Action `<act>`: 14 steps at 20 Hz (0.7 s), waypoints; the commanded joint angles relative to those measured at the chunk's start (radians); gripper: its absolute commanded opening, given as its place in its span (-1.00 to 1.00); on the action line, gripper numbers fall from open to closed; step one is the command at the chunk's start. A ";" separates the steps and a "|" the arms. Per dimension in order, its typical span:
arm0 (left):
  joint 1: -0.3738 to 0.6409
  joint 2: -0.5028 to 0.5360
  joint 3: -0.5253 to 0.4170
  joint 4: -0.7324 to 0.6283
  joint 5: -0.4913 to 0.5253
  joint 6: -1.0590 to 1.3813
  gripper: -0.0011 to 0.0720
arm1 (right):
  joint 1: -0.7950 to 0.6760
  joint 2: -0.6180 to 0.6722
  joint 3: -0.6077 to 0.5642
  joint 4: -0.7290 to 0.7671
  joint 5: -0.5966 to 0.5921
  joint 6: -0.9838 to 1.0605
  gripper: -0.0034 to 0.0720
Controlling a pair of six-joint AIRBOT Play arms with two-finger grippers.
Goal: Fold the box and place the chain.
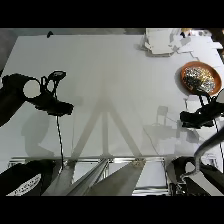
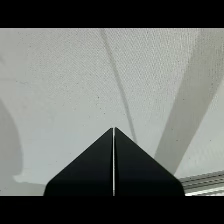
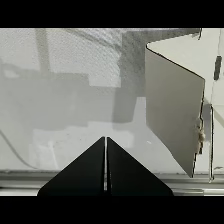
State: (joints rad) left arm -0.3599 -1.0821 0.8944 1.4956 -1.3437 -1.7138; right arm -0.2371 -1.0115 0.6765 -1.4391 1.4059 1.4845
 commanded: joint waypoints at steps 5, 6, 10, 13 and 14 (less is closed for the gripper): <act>0.001 0.001 0.000 0.000 0.000 0.000 -0.94 | -0.001 0.000 0.000 0.000 0.000 0.000 -0.86; 0.001 0.001 0.000 0.000 0.000 0.000 -0.94 | -0.001 0.000 0.000 0.000 0.000 0.000 -0.86; 0.001 0.001 0.000 0.000 0.000 0.000 -0.94 | -0.001 0.000 0.000 -0.001 -0.012 0.000 -0.86; 0.001 0.001 0.000 0.000 0.000 0.000 -0.94 | -0.001 0.000 0.000 -0.007 -0.021 -0.001 -0.86; 0.001 0.001 0.000 0.000 0.000 0.000 -0.94 | -0.001 0.000 0.000 -0.034 -0.062 0.000 -0.86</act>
State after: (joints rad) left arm -0.3599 -1.0821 0.8944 1.4956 -1.3434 -1.7138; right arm -0.2375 -1.0115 0.6762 -1.4452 1.3899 1.4841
